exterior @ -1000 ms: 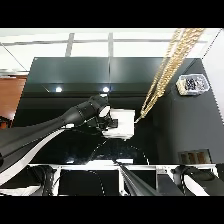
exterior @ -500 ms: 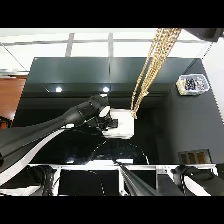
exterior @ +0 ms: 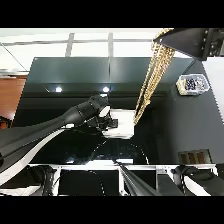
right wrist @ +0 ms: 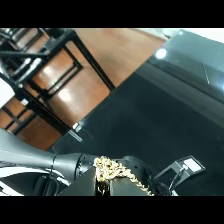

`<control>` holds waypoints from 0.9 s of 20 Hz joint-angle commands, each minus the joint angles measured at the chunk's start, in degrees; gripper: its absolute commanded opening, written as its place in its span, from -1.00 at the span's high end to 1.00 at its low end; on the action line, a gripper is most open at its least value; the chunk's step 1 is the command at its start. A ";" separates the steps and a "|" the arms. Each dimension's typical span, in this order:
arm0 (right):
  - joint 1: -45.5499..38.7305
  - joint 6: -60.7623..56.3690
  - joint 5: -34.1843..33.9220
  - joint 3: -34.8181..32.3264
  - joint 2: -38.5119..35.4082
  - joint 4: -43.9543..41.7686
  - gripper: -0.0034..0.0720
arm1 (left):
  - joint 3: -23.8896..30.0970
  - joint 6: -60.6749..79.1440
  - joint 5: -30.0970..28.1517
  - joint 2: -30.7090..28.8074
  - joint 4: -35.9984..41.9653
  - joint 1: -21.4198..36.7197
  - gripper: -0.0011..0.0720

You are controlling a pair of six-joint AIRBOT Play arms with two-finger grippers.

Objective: Fold the box and place the chain.

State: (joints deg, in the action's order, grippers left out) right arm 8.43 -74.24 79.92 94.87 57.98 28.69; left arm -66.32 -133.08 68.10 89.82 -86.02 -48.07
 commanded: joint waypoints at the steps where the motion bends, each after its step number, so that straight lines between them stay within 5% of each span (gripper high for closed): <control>1: 0.46 -0.37 0.42 -0.24 0.07 0.28 0.88 | 0.02 0.02 0.09 0.00 -0.02 0.04 0.89; 8: 7.87 0.39 -3.08 -11.56 0.92 -1.20 0.88 | 0.02 0.02 0.09 0.00 -0.04 0.04 0.89; 18: 8.11 0.63 -7.52 -33.48 0.92 3.41 0.87 | 0.02 0.02 0.11 0.00 -0.02 0.04 0.89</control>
State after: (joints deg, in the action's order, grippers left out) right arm 16.51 -73.67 74.50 67.18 58.92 30.09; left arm -66.32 -133.08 68.20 89.82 -86.04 -48.07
